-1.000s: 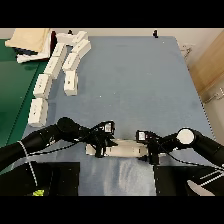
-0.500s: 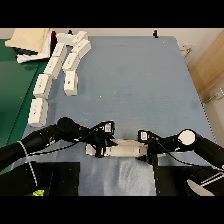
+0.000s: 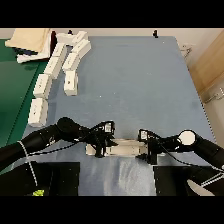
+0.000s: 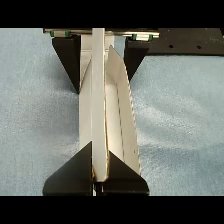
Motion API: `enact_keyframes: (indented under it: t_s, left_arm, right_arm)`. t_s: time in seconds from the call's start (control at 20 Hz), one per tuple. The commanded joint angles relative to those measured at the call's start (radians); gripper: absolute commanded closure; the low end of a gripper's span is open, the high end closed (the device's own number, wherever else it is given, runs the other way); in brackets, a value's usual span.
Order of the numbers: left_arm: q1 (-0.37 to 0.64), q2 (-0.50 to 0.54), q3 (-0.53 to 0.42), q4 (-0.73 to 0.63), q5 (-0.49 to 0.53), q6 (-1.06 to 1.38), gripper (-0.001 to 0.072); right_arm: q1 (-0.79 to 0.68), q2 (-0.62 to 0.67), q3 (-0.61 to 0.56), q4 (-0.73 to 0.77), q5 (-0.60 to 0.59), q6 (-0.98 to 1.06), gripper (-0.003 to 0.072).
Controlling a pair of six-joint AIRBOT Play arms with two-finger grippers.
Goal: Fold the box.
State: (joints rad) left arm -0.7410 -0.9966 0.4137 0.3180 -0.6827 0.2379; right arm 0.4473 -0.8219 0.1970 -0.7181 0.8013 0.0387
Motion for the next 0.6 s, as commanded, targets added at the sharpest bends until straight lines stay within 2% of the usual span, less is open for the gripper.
enact_keyframes:
  t_s: [0.0,0.4,0.45,0.5,0.55]
  left_arm:
    - [0.0,-0.001,0.001,0.0,-0.001,0.0,0.0694]
    - [0.001,-0.001,0.001,0.0,-0.001,0.0,0.0695]
    - [0.0,-0.001,0.001,0.0,-0.001,0.0,0.0695]
    - [0.001,-0.001,0.001,0.0,-0.001,0.0,0.0695]
    - [0.0,-0.001,0.001,0.0,-0.001,0.0,0.0695]
  right_arm:
    - [0.001,-0.008,-0.004,-0.01,0.0,0.001,0.0106]
    - [0.001,0.011,-0.005,-0.008,0.015,0.002,0.0097]
    - [0.001,0.03,-0.005,-0.006,0.021,0.002,0.0018]
    - [0.001,0.051,-0.005,-0.003,0.022,0.002,-0.0016]
    - [0.001,0.074,-0.005,-0.004,0.022,0.003,-0.0016]
